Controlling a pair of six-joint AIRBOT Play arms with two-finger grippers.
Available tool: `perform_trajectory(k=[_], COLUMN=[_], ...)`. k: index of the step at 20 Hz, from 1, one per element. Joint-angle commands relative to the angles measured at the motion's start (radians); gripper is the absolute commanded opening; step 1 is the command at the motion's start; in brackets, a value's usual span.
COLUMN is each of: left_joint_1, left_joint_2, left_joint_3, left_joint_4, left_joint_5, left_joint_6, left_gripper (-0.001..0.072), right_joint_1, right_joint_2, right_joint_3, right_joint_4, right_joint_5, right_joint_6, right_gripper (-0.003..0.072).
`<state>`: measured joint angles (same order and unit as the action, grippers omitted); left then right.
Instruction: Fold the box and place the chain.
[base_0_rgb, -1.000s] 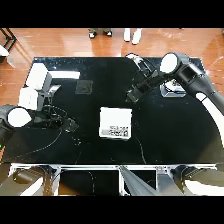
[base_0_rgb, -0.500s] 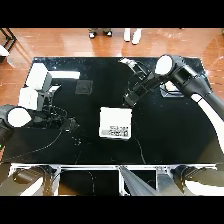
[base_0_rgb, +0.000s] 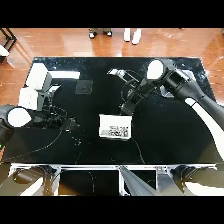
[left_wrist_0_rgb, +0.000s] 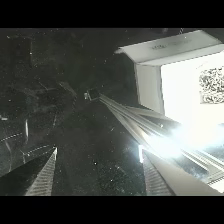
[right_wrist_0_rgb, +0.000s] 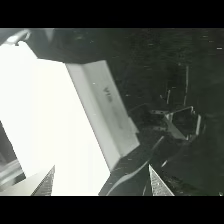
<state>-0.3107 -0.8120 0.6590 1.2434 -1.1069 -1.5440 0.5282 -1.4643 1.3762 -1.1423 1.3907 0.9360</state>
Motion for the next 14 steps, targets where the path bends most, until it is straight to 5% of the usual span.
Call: perform_trajectory(k=[1,14], left_joint_1=[0.0,0.002], left_joint_2=[-0.001,-0.001], left_joint_3=[-0.001,-0.001], left_joint_4=[0.0,0.002], left_joint_5=[0.0,0.0], left_joint_6=[0.0,-0.028], left_gripper=[0.0636,0.0636], right_joint_1=[0.014,0.128], right_joint_2=[0.0,0.0], right_joint_3=[0.001,-0.013], right_joint_4=[0.046,-0.043], right_joint_5=[0.075,0.101], right_joint_6=[-0.09,-0.072], right_gripper=[0.0712,0.0711])
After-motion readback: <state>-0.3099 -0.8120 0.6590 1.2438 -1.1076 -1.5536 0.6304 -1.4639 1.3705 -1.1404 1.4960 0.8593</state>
